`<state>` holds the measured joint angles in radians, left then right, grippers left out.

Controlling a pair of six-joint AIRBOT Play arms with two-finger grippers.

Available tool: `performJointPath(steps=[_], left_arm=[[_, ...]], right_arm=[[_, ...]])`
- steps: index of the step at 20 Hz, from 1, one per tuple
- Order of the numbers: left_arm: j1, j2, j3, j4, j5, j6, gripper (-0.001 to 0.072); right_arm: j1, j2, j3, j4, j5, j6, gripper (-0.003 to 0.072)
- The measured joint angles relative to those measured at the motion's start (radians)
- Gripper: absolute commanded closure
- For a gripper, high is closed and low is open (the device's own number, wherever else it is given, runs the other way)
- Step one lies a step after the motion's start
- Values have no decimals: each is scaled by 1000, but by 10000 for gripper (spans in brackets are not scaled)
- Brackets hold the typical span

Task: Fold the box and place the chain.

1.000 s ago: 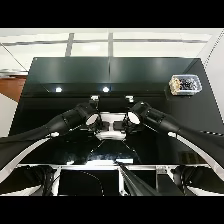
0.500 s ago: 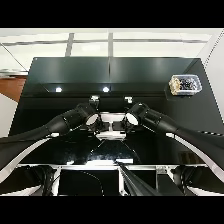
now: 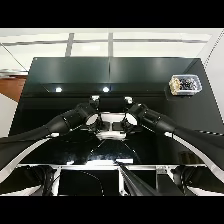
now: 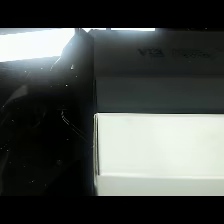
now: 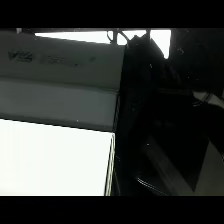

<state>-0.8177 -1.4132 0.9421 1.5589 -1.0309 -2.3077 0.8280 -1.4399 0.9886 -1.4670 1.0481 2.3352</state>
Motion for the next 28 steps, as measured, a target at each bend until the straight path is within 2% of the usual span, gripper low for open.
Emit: performJointPath(steps=[1, 7, 8, 9, 16, 18, 22, 23, 24, 25, 28], left_arm=[[0, 0, 0, 0, 0, 0, 681], [0, 0, 0, -2, -1, -2, 681], [0, 0, 0, -3, -1, -2, 681], [0, 0, 0, -3, -1, -2, 681], [0, 0, 0, -2, 2, 1, 681], [0, 0, 0, -2, 0, 1, 681], [0, 0, 0, -6, -1, -2, 681], [0, 0, 0, -6, -1, -2, 680], [0, 0, 0, -4, 2, -1, 681], [0, 0, 0, -3, 4, 2, 681], [0, 0, 0, -4, 2, 2, 681]], right_arm=[[0, -1, 0, 0, 0, 1, 629], [0, -2, 1, 0, 4, 5, 642], [0, -2, 1, 2, 4, 3, 636], [0, -2, 1, 3, 4, 3, 548], [0, -3, 1, 10, -5, -1, 541], [0, -3, 1, 10, -4, 1, 641], [0, -3, 1, 9, -5, 5, 637], [0, -3, 1, 9, -5, 3, 583], [0, -3, 1, 9, -5, 0, 458], [0, -3, 2, 13, -10, -2, 408], [0, -1, 6, 2, -3, -4, 407]])
